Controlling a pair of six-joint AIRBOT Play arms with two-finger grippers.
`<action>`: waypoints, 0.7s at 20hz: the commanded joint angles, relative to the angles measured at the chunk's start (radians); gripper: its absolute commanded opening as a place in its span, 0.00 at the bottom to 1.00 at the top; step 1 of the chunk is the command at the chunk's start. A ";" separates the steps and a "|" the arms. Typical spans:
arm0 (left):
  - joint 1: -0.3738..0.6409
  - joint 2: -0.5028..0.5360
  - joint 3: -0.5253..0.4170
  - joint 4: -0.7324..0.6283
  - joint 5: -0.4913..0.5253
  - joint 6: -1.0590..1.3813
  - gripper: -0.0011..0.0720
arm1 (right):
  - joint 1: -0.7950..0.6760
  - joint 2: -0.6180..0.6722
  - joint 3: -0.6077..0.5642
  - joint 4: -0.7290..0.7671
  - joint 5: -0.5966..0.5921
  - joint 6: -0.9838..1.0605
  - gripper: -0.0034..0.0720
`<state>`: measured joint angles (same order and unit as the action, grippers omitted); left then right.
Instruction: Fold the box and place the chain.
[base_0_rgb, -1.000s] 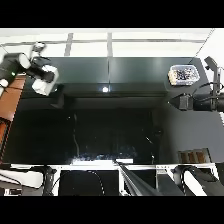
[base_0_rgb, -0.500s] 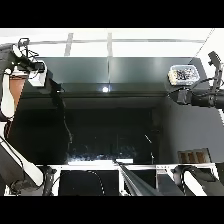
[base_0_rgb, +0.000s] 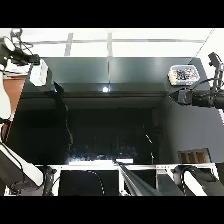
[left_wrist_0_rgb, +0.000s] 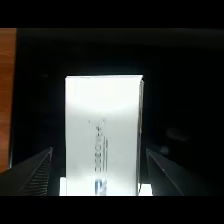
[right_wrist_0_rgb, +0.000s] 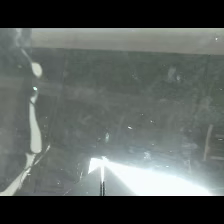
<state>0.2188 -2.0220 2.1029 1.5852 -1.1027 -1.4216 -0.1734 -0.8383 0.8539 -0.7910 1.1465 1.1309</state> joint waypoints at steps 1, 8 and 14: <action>-0.012 0.141 0.002 -0.030 -0.136 -0.038 0.96 | 0.001 0.000 0.000 -0.007 0.002 -0.040 0.07; -0.143 0.488 -0.170 -0.153 -0.337 -0.243 0.05 | 0.001 0.000 0.000 -0.092 0.139 -0.118 0.07; -0.447 1.023 -0.889 -0.084 0.121 -0.202 0.05 | 0.001 0.032 -0.033 -0.107 -0.091 -0.122 0.07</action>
<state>-0.1040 -1.2373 1.5425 1.4723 -1.2140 -1.6238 -0.1734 -0.8272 0.8429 -0.8825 1.2171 1.0168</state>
